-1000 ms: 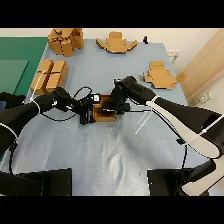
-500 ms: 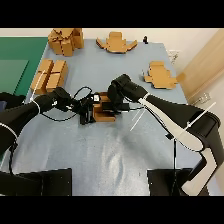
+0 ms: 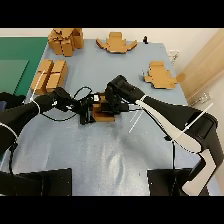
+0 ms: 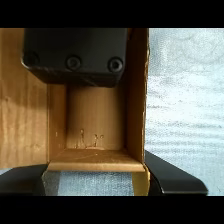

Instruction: Fold the box.

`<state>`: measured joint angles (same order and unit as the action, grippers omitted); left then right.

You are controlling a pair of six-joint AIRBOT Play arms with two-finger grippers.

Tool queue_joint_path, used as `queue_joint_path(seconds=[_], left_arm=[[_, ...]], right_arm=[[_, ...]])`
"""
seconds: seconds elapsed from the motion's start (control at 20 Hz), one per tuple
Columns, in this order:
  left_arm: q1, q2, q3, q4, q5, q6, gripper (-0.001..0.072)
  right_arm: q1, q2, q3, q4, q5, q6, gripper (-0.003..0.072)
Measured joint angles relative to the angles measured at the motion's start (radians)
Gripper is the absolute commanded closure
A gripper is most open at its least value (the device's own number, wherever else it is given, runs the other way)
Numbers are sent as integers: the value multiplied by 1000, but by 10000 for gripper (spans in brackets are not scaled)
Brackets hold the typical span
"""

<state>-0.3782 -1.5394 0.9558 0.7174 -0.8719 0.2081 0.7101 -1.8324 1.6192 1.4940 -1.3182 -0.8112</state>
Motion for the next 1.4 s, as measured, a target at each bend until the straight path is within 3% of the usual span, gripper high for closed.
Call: queue_joint_path(seconds=[0.45, 0.5, 0.55, 0.6, 0.85, 0.9, 0.95, 1.1, 1.4], left_arm=[[0, 0, 0, 0, 0, 0, 543], [0, 0, 0, 0, 0, 0, 543], [0, 0, 0, 0, 0, 1, 543], [0, 0, 0, 0, 0, -2, 543], [-2, 0, 0, 1, 0, 2, 543], [-2, 0, 0, 1, 0, 2, 543], [-2, 0, 0, 1, 0, 1, 543], [-2, 0, 0, 1, 0, 1, 543], [-2, 0, 0, 1, 0, 1, 543]], right_arm=[[18, 0, 2, -51, 2, 27, 679], [18, 0, 3, -52, 3, 25, 609], [18, 1, 4, -58, 14, 27, 401], [18, 1, 6, -61, 25, 25, 369], [19, 2, 11, -24, 28, 7, 395], [19, 0, 11, -23, 27, 7, 438], [19, -3, 11, -21, 26, 9, 628], [18, -15, 13, -23, 5, 17, 678], [20, -33, 14, -17, -18, 40, 679]])
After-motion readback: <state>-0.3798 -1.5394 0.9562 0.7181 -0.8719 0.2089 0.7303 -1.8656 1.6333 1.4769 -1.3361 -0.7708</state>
